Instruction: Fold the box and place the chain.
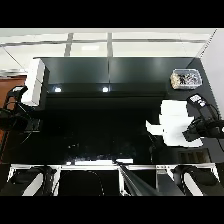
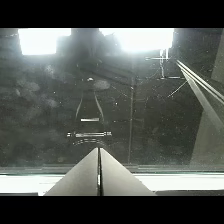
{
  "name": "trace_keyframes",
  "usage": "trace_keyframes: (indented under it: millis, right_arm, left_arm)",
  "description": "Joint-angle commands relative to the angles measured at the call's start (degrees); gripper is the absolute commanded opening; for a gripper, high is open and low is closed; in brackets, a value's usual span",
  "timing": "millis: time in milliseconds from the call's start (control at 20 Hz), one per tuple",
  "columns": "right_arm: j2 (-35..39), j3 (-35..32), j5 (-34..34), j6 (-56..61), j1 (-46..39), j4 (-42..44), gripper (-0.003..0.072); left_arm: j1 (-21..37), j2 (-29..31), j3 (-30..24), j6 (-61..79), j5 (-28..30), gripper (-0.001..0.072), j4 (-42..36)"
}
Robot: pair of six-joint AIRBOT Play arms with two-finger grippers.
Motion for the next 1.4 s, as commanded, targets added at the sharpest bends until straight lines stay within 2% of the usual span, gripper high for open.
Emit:
trace_keyframes:
  millis: [0, 400, 450, 650, 750, 850, 950, 1000, 1050, 1100, 1150, 1200, 1250, 1300, 1350]
  right_arm:
    - [0.02, 0.04, 0.02, 0.02, -0.02, 0.0, 0.0014]
    - [0.02, 0.04, 0.02, 0.02, -0.02, 0.0, 0.0014]
    - [0.02, 0.04, 0.02, 0.02, -0.02, 0.0, 0.0014]
    - [0.02, 0.02, -1.09, -0.02, -0.02, 0.13, 0.0013]
    - [0.02, 0.02, -8.9, -0.33, -0.02, 1.77, 0.0013]
    - [0.02, 0.02, -14.45, -0.39, -0.02, 9.6, 0.0014]
    - [-0.02, 0.02, -22.05, 0.31, -0.02, 18.25, 0.0014]
    - [-0.02, 0.02, -25.68, 0.31, -0.02, 22.1, 0.0014]
    - [-0.02, 0.02, -28.59, 0.31, -0.02, 25.31, 0.0014]
    - [-0.02, 0.02, -30.86, 0.33, -0.02, 27.85, 0.0014]
    - [-0.07, 0.02, -32.39, 0.33, -0.02, 30.47, 0.0016]
    - [-0.2, 0.02, -32.85, 0.31, -0.02, 32.57, 0.0109]
    - [-0.52, -0.02, -32.74, 0.33, 0.0, 34.34, 0.0509]
    - [-0.87, -0.39, -32.09, 0.9, 0.0, 35.39, 0.072]
    - [-1.46, -0.66, -30.56, 1.86, -0.04, 34.4, 0.072]
  left_arm:
    - [0.04, -0.02, 0.0, 0.02, 0.02, 0.0027, 0.0]
    - [0.02, -0.02, 0.0, 2.78, 0.09, 0.0028, 0.44]
    - [0.02, -0.02, -0.22, 2.75, 1.97, 0.0028, 0.09]
    - [0.0, -0.07, -1.18, 2.86, 14.6, 0.0028, -4.31]
    - [0.0, -0.07, -4.11, 2.84, 25.29, 0.0028, -4.35]
    - [0.0, -0.26, -7.93, 1.46, 34.38, 0.0028, -5.99]
    - [-0.02, -1.18, -9.84, 1.51, 35.87, 0.0034, -10.32]
    - [-0.07, -1.79, -10.16, 1.51, 35.54, 0.0214, -11.93]
    - [-0.07, -2.34, -10.19, 1.53, 35.26, 0.0617, -12.7]
    - [-0.04, -2.58, -10.16, 1.51, 35.19, 0.0708, -13.11]
    - [-0.07, -2.6, -10.16, 1.53, 35.06, 0.0708, -13.14]
    - [-0.2, -2.6, -10.16, 1.55, 34.64, 0.0708, -13.22]
    - [-0.31, -2.6, -10.16, 1.55, 34.36, 0.0708, -13.22]
    - [-0.44, -2.6, -10.16, 1.55, 34.16, 0.0708, -13.46]
    - [-0.68, -2.6, -10.16, 1.53, 34.12, 0.0708, -13.57]
